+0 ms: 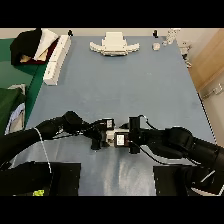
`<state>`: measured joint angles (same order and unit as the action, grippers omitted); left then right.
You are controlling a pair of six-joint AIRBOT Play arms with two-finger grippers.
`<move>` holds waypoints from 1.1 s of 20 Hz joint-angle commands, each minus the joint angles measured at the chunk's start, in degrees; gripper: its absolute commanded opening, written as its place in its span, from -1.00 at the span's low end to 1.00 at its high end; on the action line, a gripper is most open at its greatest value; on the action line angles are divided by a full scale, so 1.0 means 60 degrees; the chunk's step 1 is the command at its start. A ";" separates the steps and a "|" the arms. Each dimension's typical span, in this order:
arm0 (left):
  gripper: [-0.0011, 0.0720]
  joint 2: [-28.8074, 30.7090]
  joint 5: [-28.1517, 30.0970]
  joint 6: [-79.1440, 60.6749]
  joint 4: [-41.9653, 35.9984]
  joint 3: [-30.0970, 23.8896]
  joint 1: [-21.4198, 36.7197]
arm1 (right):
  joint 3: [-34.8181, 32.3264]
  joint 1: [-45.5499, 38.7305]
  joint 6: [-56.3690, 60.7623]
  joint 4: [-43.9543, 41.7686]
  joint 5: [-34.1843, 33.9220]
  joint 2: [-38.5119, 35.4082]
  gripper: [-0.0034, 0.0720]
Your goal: Fold the box.
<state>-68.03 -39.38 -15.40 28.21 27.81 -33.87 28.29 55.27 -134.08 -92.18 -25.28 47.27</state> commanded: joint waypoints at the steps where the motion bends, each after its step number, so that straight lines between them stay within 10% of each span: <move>1: 0.29 0.0004 -0.0015 -0.0018 0.0015 0.0004 -0.0015 | 0.0011 0.0015 0.0007 -0.0069 -0.0076 0.0284 0.01; 17: 0.29 0.0004 -0.0015 -0.0015 0.0015 0.0004 -0.0011 | -0.0120 0.0033 -0.0164 -0.1217 -0.0459 0.0058 -0.06; 19: 0.29 0.0004 -0.0015 -0.0015 0.0015 0.0004 -0.0015 | -0.0120 0.0033 -0.0164 -0.1213 -0.0455 -0.0168 0.48; 22: 0.29 0.0004 -0.0011 -0.0015 0.0015 0.0004 -0.0011 | -0.0120 0.0033 -0.0160 -0.1217 -0.0455 -0.0379 0.58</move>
<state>-68.03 -39.68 -15.59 28.38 27.81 -33.95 27.57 55.40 -135.06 -99.24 -28.05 46.22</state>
